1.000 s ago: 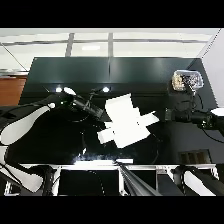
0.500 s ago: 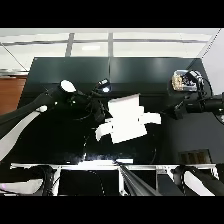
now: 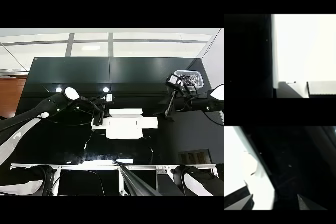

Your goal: Fold the box and place the chain.

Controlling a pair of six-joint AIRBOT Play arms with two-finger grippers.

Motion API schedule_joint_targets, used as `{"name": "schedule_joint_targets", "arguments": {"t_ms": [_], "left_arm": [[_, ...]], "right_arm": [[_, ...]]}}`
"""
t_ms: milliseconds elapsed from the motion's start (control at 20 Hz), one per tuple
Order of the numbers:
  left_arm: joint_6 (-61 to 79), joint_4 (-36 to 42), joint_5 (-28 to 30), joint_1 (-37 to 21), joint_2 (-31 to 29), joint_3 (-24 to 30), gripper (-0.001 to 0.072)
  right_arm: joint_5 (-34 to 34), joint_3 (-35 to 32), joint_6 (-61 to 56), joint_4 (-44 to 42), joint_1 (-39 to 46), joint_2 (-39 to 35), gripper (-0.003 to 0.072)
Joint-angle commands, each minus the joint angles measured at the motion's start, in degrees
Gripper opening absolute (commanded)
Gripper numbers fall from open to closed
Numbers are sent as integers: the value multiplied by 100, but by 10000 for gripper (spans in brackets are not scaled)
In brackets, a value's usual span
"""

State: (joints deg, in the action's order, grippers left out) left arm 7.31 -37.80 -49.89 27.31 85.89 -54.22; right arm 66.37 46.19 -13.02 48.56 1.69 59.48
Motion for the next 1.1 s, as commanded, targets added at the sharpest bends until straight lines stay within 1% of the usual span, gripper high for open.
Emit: {"name": "schedule_joint_targets", "arguments": {"t_ms": [0, 150, 350, 600, 950, 1050], "left_arm": [[319, -76, 177, 11, 63, 13, 26], [319, -79, 188, 9, 83, 13, 26], [319, -81, 186, 9, 146, 13, 27], [317, -70, 127, 15, 317, 13, 28], [317, -55, 127, 11, 317, 13, 28], [317, -55, 129, 11, 317, 13, 28]], "right_arm": [[48, -278, 42, 28, -282, -2, 634], [-188, -852, 120, 7, -533, 0, 634], [-885, -1399, 529, 9, -817, 2, 634], [-1279, -1495, 697, -11, -1091, 57, 635], [-1464, -1661, 881, -13, -1751, 306, 635], [-1620, -1663, 879, -289, -1867, 308, 635]]}}
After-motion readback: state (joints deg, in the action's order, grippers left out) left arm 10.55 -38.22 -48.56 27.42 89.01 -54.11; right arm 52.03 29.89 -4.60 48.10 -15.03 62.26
